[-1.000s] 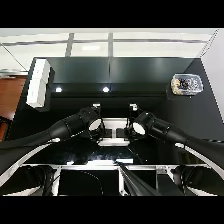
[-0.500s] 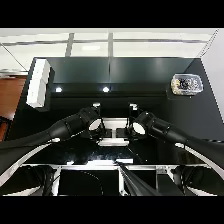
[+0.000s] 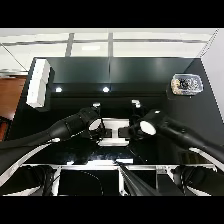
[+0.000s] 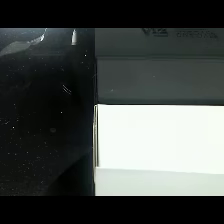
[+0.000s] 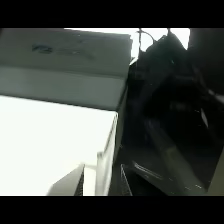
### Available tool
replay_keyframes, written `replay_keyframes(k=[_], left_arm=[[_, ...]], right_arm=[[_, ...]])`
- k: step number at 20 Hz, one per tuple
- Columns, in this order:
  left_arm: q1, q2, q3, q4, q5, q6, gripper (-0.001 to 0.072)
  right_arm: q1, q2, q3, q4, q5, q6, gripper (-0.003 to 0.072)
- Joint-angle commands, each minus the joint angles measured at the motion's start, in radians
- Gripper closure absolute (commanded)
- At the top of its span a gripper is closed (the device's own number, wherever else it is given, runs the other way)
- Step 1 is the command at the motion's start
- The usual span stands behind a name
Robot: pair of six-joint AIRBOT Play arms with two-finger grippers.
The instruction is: Fold the box and place the chain.
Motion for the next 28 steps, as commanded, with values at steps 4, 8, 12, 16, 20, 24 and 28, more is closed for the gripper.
replay_keyframes(k=[4, 8, 12, 16, 20, 24, 28], left_arm=[[0.000, 0.000, 0.000, 0.000, 0.001, 0.001, 0.0681], [0.000, 0.000, 0.000, 0.000, 0.000, 0.001, 0.0681], [0.000, 0.000, 0.000, 0.000, 0.001, 0.001, 0.0681], [0.000, 0.000, 0.000, 0.000, 0.000, 0.001, 0.0681], [0.000, 0.000, 0.000, 0.000, 0.000, 0.001, 0.0681], [0.000, 0.000, 0.000, 0.000, 0.001, 0.001, 0.0681], [0.000, 0.000, 0.000, 0.000, 0.000, 0.001, 0.0681]], right_arm=[[-0.188, 0.331, 0.000, -0.069, 0.143, -0.195, 0.0409], [-0.370, 0.413, -0.003, -0.454, 0.175, -0.208, 0.0410], [-0.549, 0.410, -0.095, -0.624, -0.044, -0.208, 0.0410], [-0.697, 0.344, -0.185, -0.611, -0.237, -0.124, 0.0409], [-0.766, 0.236, -0.177, -0.596, -0.360, -0.077, -0.0016], [-0.772, 0.132, -0.089, -0.596, -0.373, -0.092, -0.0016], [-0.799, 0.023, 0.046, -0.558, -0.343, -0.101, -0.0015]])
